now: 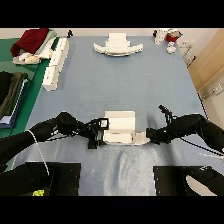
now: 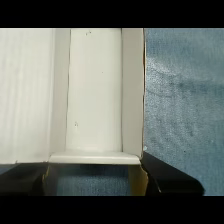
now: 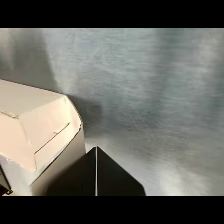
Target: Fold the box.
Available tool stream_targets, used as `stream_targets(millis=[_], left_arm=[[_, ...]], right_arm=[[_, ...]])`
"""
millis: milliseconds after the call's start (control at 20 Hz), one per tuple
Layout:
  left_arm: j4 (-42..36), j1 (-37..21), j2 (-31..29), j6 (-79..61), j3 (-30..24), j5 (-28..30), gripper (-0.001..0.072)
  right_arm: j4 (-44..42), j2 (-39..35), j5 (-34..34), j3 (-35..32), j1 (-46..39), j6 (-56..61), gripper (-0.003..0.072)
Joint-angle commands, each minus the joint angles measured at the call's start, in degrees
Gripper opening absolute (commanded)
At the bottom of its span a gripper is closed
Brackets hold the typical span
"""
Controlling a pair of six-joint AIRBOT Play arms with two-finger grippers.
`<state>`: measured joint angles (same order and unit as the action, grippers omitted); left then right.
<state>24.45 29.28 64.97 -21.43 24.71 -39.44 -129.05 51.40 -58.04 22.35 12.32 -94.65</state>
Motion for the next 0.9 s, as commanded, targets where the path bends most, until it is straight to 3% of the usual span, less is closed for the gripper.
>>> stream_targets(millis=[0, 200, 300, 350, 850], left_arm=[[0.0, 0.02, 0.02, -0.02, 0.04, 0.02, 0.0415], [0.0, 0.02, 0.02, -0.02, 0.04, 0.02, 0.0415], [0.0, 0.02, 0.02, -0.02, 0.04, 0.02, 0.0415], [0.0, 0.04, 0.02, -0.02, 0.04, 0.02, 0.0415], [0.0, 0.02, 0.02, -0.02, 0.04, 0.02, 0.0415]], right_arm=[[-1.16, -0.09, 0.31, 1.2, 1.38, -0.33, 0.0004], [-0.74, -1.2, -0.24, 5.62, 1.38, -0.61, 0.0036], [-0.83, -1.22, -1.31, 7.23, 1.68, -1.01, 0.0406], [-0.87, -1.2, -1.66, 7.28, 2.36, -1.01, 0.0447], [0.48, 1.9, 5.33, 7.91, 14.53, 0.83, 0.0444]])
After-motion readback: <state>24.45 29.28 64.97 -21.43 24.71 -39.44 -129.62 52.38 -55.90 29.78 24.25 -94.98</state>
